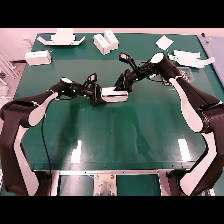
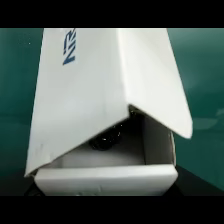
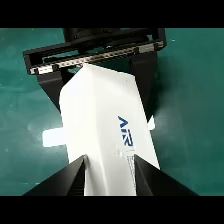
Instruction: Fold the box and place the chain.
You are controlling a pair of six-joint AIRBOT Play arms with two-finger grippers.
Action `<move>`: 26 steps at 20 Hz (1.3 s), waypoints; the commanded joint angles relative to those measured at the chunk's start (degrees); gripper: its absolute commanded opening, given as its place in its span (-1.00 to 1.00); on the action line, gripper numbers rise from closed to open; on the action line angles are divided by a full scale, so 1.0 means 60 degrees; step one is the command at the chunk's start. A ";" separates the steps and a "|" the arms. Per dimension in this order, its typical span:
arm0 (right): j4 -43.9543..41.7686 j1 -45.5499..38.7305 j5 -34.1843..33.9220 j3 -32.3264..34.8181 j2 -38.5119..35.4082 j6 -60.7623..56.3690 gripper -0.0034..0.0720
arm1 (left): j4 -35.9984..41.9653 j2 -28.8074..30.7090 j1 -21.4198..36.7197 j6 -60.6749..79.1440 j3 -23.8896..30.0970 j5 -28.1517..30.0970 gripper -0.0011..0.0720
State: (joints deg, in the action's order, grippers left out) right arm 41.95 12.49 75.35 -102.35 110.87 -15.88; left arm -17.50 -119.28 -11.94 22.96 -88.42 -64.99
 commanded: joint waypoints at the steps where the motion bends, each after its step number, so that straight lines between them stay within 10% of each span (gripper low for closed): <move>1: 0.0233 0.0025 -0.0426 0.0073 -0.0004 0.0058 0.04 | -0.0004 0.0000 0.0004 -0.0004 -0.0004 -0.0011 0.76; 26: -0.0903 -0.0033 -0.0189 0.1151 -0.0007 0.0652 -0.02 | -0.0004 0.0000 0.0004 0.0000 -0.0004 -0.0004 0.76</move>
State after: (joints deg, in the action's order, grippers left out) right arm 39.05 12.47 73.60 -96.33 110.78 -13.67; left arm -17.72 -119.33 -11.92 23.07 -88.40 -65.28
